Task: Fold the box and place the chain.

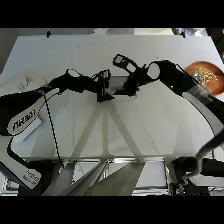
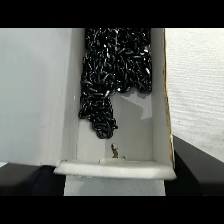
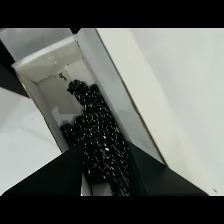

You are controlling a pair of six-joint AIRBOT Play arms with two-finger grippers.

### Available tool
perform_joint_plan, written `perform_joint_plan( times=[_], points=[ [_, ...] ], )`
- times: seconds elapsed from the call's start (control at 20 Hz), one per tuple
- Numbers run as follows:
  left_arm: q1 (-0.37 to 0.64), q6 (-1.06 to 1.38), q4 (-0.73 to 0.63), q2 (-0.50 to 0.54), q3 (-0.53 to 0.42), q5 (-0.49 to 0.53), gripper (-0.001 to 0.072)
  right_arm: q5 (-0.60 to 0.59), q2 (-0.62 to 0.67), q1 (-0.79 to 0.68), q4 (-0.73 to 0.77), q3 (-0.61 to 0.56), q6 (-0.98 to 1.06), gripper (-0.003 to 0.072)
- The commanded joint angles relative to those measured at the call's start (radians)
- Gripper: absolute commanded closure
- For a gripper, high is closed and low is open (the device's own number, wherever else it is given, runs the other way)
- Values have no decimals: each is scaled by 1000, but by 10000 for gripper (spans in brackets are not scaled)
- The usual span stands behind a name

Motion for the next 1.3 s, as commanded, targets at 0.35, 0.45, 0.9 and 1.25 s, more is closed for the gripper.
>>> perform_joint_plan(
  times=[0.35,0.45,0.9,1.25],
  points=[
    [0,0,0,1,0,0,430,227,20,-248,6,-3,-352,388],
    [0,0,0,1,0,0,430,226,-33,-254,5,-3,-413,387],
    [0,0,0,1,0,0,430,46,-203,-251,198,-3,-714,350],
    [0,0,0,1,0,0,430,9,-215,-251,204,-3,-724,373]
  ],
)
